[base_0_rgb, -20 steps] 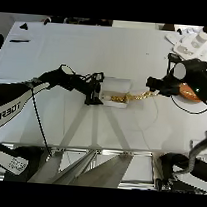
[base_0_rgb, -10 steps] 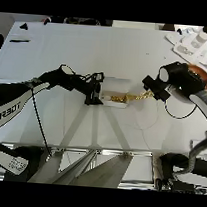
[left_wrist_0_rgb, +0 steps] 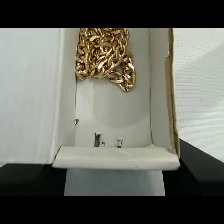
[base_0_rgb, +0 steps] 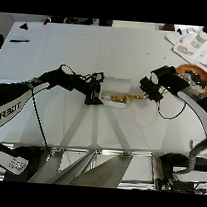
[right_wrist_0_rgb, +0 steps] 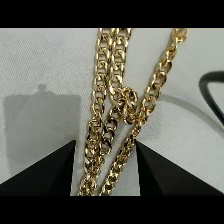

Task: Fold the box and place the chain.

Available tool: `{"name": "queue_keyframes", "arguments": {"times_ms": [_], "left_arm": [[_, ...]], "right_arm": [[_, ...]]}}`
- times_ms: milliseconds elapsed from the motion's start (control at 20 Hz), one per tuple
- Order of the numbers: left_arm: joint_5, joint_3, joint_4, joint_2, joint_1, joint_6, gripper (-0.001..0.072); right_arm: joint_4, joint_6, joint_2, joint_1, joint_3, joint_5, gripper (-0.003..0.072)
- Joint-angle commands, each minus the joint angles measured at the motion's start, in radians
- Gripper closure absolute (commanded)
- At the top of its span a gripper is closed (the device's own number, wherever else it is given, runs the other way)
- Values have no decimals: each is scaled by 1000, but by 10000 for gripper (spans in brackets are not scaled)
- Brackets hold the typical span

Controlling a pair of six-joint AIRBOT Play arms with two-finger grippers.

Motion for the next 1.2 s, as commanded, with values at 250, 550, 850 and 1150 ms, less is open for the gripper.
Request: {"name": "queue_keyframes", "arguments": {"times_ms": [250, 550, 850, 1150], "left_arm": [[0, 0, 0, 0, 1, 0, 479], [0, 0, 0, 0, 1, 0, 479], [0, 0, 0, 0, 1, 0, 479], [0, 0, 0, 0, 1, 0, 479]], "right_arm": [[36, 7, -27, 0, -2, 21, 680], [-14, -124, 109, 0, -2, 37, 680], [-11, -543, 291, 6, -2, 63, 680], [4, -808, 394, 115, -2, 134, 680]]}}
